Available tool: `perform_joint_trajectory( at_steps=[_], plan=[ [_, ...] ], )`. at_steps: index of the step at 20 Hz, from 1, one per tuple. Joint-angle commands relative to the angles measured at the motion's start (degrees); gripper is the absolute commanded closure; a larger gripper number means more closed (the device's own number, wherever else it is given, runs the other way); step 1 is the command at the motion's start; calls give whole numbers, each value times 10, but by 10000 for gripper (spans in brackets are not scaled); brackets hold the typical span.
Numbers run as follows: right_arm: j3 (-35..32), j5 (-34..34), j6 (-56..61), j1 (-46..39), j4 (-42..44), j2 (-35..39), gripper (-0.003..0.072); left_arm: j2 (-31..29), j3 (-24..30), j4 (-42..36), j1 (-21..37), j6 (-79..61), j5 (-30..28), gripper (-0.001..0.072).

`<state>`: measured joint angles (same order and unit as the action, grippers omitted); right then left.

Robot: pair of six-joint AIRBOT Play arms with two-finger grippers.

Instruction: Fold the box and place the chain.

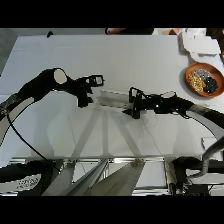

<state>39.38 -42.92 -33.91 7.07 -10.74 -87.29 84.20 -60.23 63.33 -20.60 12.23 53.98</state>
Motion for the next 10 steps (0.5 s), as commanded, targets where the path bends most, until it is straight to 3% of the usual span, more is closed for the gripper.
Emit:
perform_joint_trajectory(
  at_steps=[1,4,10],
  plan=[
    [0,0,0,0,0,0,233,20,0,-75,26,-103,35,242],
    [0,0,0,0,0,0,233,52,0,-138,51,-208,94,242],
    [0,0,0,0,0,0,233,76,0,-163,51,-250,93,266]
  ],
)
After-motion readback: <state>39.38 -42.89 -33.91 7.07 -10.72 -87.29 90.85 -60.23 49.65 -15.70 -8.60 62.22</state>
